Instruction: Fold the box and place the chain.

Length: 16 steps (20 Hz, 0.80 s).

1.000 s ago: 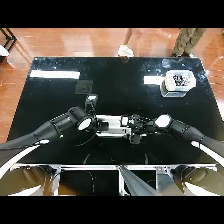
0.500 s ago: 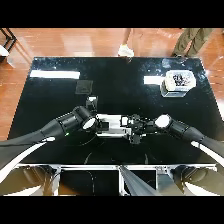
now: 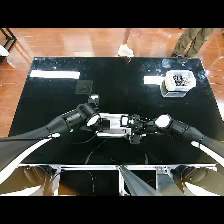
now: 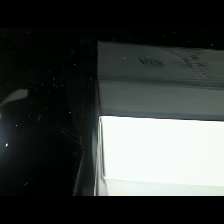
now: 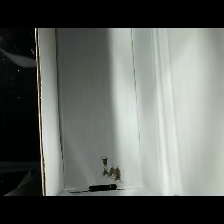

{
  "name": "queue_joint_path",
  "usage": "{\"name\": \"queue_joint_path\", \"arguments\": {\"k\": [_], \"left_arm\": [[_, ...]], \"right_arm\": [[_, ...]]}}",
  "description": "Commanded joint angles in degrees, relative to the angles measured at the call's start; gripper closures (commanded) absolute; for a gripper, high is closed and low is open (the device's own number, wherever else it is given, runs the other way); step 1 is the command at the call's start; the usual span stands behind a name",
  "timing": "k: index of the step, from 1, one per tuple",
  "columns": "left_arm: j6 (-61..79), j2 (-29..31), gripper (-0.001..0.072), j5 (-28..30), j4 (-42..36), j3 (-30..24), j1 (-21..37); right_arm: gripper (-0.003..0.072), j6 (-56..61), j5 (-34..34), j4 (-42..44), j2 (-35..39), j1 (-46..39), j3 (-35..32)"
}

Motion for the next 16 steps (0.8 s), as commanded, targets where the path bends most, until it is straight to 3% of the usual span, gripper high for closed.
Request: {"name": "queue_joint_path", "arguments": {"k": [1, 5, 7, 10, 14, 15, 16], "left_arm": [[-0.07, -0.59, 0.0415, -1.07, -0.09, 0.13, 0.0], [-0.07, -0.66, 0.0423, -0.85, -0.07, 0.13, 0.0], [0.15, -0.66, 0.056, -0.87, -0.17, 0.15, 0.0], [0.68, -0.66, 0.0693, -0.94, -0.26, 0.33, 0.0], [0.87, -0.66, 0.0689, -1.14, -0.28, 0.44, -0.02], [0.87, -0.66, 0.0637, -1.22, -0.66, 0.46, -0.02], [0.87, -0.66, 0.0488, -1.31, -1.11, 0.55, -0.02]], "right_arm": [[0.0379, 0.0, 0.0, 0.0, 0.02, -0.02, 0.02], [0.0379, -0.02, 0.0, 0.0, 0.02, -0.02, 0.02], [0.0379, 0.0, 0.0, 0.0, 0.02, -0.02, 0.02], [0.0379, 0.0, 0.0, 0.0, 0.02, -0.02, 0.02], [0.0379, -0.02, 0.0, 0.0, 0.02, -0.02, 0.02], [0.0379, -0.02, 0.0, 0.0, 0.02, -0.02, 0.02], [0.0379, -0.02, 0.0, 0.0, 0.02, -0.02, 0.02]]}}
